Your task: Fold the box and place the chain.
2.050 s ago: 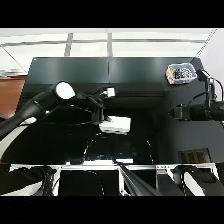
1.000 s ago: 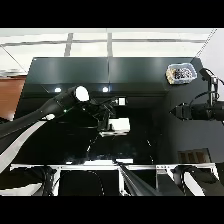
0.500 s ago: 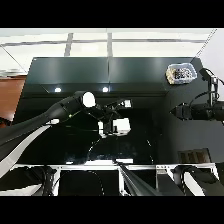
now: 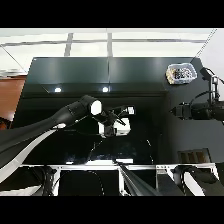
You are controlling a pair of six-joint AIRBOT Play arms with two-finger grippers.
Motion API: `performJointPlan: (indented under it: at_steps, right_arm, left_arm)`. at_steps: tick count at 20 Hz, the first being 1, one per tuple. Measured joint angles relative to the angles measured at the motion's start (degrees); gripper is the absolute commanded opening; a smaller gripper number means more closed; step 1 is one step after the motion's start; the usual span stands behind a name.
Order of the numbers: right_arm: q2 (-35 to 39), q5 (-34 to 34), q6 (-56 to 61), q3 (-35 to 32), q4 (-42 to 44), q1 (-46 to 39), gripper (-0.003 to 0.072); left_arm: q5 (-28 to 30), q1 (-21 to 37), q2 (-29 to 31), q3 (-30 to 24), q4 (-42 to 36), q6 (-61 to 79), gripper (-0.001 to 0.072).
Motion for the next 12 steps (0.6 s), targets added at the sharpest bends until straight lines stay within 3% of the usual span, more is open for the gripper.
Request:
performJointPlan:
  at_steps: [5, 12]
  right_arm:
    - [0.0, -0.8, 0.0, 0.0, 0.0, 0.0, 0.0014]
    - [0.0, -2.3, 0.1, 0.0, 0.2, 0.0, 0.0013]
  left_arm:
    - [0.1, 4.8, 1.2, 3.4, 4.7, -5.6, 0.0373]
    - [-2.6, 31.0, 0.9, 11.9, 7.5, -16.5, 0.0373]
